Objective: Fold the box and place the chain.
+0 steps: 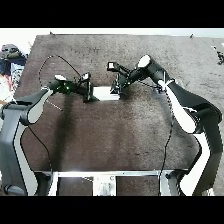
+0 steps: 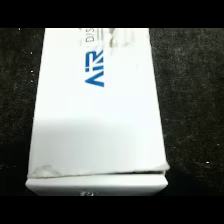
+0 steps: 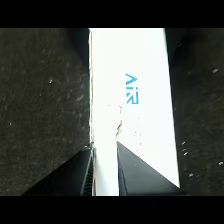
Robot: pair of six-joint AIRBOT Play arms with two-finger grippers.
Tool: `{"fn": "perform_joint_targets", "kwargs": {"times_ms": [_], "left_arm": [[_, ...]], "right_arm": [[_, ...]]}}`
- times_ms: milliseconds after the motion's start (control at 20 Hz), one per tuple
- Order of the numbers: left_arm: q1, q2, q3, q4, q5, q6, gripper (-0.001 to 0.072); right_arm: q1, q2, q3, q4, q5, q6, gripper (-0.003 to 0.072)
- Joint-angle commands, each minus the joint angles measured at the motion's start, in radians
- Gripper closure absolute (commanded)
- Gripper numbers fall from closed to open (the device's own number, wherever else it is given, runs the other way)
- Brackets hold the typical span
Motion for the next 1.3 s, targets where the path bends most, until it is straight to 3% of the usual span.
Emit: {"fn": "perform_joint_targets", "kwargs": {"times_ms": [0, 400, 500, 900, 1100, 1250], "left_arm": [[0.000, -0.001, 0.000, 0.000, 0.002, -0.002, 0.0504], [0.000, -0.001, 0.000, 0.000, 0.002, -0.002, 0.0504], [0.000, -0.001, 0.000, 0.000, 0.002, -0.002, 0.0504], [0.000, -0.001, 0.000, 0.000, 0.002, -0.002, 0.0504], [0.000, -0.001, 0.000, 0.000, 0.002, -0.002, 0.0504], [0.000, -0.001, 0.000, 0.000, 0.002, -0.002, 0.0504]], "right_arm": [[-0.002, -0.001, -0.018, -0.003, 0.005, 0.002, 0.0532], [-0.059, 0.021, -0.018, 0.314, -0.001, 0.003, 0.0535], [-0.058, -0.002, -0.018, 0.315, 0.000, 0.020, 0.0676], [-0.058, -0.086, -0.019, 0.106, 0.045, 0.104, 0.0675], [-0.062, -0.074, -0.018, 0.114, 0.016, 0.103, 0.0676], [-0.063, -0.015, -0.017, 0.220, 0.011, 0.094, 0.0676]]}}
